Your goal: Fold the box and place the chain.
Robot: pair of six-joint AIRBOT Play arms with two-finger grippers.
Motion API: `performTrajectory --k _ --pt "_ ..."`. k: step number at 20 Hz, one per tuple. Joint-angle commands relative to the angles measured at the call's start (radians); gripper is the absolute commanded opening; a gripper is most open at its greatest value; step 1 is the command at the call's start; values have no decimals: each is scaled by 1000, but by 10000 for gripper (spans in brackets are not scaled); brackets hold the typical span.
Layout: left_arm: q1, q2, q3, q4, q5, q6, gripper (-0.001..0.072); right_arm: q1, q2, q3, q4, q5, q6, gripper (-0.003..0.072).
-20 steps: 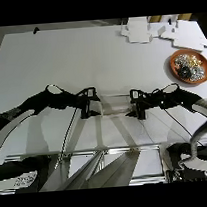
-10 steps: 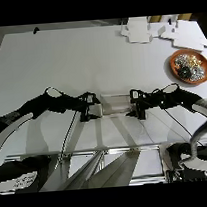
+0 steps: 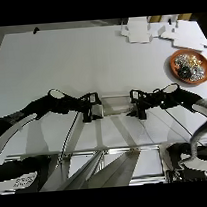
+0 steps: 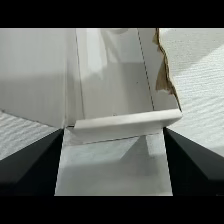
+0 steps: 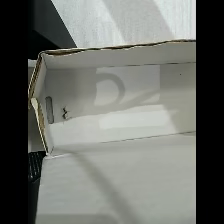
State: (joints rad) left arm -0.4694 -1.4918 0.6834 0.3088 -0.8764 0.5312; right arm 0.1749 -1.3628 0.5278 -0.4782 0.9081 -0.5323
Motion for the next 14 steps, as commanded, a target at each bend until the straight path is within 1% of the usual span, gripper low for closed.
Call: performTrajectory --k 1,2,6,9,14 --pt "13 -6 0 7 -28 0 710 0 0 0 5 0 4 412" --pt "23 -5 -1 11 -46 0 710 0 0 0 5 0 4 412" --pt "31 4 -10 12 -45 27 709 0 0 0 5 0 4 412" --pt "25 4 -10 -10 -54 27 709 0 0 0 4 0 3 412" --pt "18 -16 -10 -80 -27 35 709 0 0 0 5 0 4 412"
